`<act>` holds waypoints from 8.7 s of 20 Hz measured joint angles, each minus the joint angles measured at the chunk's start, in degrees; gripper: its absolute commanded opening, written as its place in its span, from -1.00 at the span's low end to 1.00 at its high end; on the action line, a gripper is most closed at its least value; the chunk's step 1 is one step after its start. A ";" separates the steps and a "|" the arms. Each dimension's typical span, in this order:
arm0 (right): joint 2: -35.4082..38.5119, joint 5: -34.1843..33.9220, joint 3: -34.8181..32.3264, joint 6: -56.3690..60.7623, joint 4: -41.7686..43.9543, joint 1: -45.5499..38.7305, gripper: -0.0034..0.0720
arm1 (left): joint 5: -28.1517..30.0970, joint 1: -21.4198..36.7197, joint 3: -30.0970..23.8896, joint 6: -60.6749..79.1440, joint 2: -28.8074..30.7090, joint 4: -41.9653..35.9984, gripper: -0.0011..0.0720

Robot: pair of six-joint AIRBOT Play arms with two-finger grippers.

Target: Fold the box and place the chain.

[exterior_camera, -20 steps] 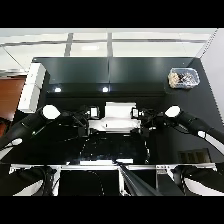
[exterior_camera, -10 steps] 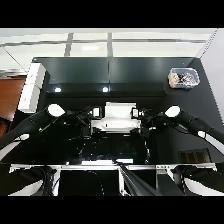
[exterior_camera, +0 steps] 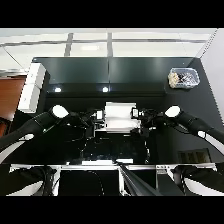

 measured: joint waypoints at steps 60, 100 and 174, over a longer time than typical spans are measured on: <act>0.00 -0.02 0.00 0.02 0.00 0.00 -0.44 | 2.60 -1.88 0.04 -2.25 -0.48 -8.52 -0.91; 0.00 0.00 0.00 -0.02 0.00 0.00 -0.44 | -21.24 18.16 3.06 -76.78 -11.67 1.18 -0.91; 0.00 -0.02 0.00 0.00 0.02 0.00 -0.44 | -25.07 -19.41 34.05 -149.98 -18.75 57.07 -0.07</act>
